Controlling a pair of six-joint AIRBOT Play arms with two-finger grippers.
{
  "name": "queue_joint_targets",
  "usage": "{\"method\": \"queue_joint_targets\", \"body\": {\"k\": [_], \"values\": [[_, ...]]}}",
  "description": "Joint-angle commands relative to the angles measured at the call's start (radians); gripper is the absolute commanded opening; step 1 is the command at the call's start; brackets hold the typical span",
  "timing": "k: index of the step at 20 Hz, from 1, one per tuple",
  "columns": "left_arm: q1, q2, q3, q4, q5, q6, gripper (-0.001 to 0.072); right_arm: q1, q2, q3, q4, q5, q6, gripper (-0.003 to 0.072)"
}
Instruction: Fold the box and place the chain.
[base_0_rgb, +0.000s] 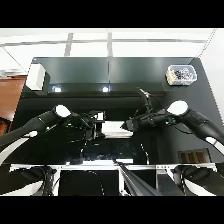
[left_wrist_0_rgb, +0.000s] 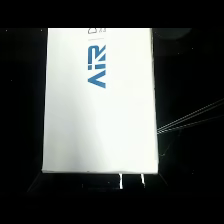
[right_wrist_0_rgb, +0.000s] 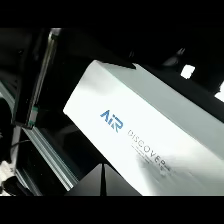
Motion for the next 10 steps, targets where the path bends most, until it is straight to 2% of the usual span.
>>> {"method": "queue_joint_targets", "body": {"k": [1, 4, 10], "values": [[0.000, 0.000, 0.000, 0.000, 0.001, 0.000, 0.0338, 0.018, -0.097, -0.011, 0.027, -0.049, 0.019, 0.0013], [0.000, 0.000, 0.000, 0.000, 0.000, 0.000, 0.0339, 0.018, -0.138, -0.011, -0.037, -0.064, 0.021, 0.0013], [0.000, 0.000, 0.000, 0.000, 0.009, 0.001, 0.0357, 0.018, -0.138, -0.011, -0.039, -0.080, 0.020, 0.0013]]}}
